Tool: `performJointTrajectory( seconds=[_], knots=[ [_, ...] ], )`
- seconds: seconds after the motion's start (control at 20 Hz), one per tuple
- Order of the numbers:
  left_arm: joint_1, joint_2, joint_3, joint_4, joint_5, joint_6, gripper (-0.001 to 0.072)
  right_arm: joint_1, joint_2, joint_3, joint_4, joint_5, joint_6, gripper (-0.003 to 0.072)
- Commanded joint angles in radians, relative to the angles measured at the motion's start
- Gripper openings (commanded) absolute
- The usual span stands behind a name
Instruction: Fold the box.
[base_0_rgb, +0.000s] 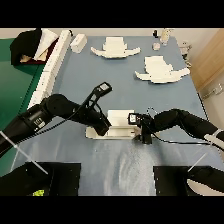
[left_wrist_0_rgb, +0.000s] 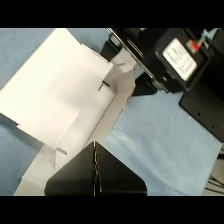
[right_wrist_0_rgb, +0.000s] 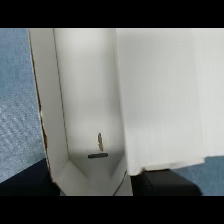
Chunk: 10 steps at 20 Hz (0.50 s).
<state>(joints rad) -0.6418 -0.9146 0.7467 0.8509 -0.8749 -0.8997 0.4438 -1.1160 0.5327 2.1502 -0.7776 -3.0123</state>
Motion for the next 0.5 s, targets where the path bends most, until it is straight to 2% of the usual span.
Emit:
performJointTrajectory(
  seconds=[0.0, 0.1, 0.2, 0.25, 0.3, 0.45],
  knots=[
    [-0.095, 0.069, -0.021, 0.157, -0.051, 0.028, 0.0012, 0.000, 0.000, 0.000, 0.001, -0.001, 0.001, 0.0521],
    [-0.109, 0.091, -0.039, 0.191, -0.056, 0.046, 0.0013, 0.000, 0.000, 0.000, 0.001, -0.001, 0.001, 0.0521],
    [-0.074, 0.108, -0.082, 0.192, -0.068, 0.188, 0.0019, 0.000, 0.000, 0.000, 0.001, -0.001, 0.001, 0.0522],
    [-0.040, 0.111, -0.106, 0.189, -0.072, 0.256, 0.0322, 0.000, 0.000, 0.000, 0.001, -0.001, 0.001, 0.0521],
    [-0.004, 0.111, -0.129, 0.175, -0.068, 0.308, 0.0694, 0.000, 0.000, 0.000, 0.001, -0.001, 0.001, 0.0521],
    [0.095, 0.109, -0.191, 0.159, -0.074, 0.453, 0.0685, 0.000, 0.000, 0.000, 0.001, -0.001, 0.001, 0.0521]
  ],
)
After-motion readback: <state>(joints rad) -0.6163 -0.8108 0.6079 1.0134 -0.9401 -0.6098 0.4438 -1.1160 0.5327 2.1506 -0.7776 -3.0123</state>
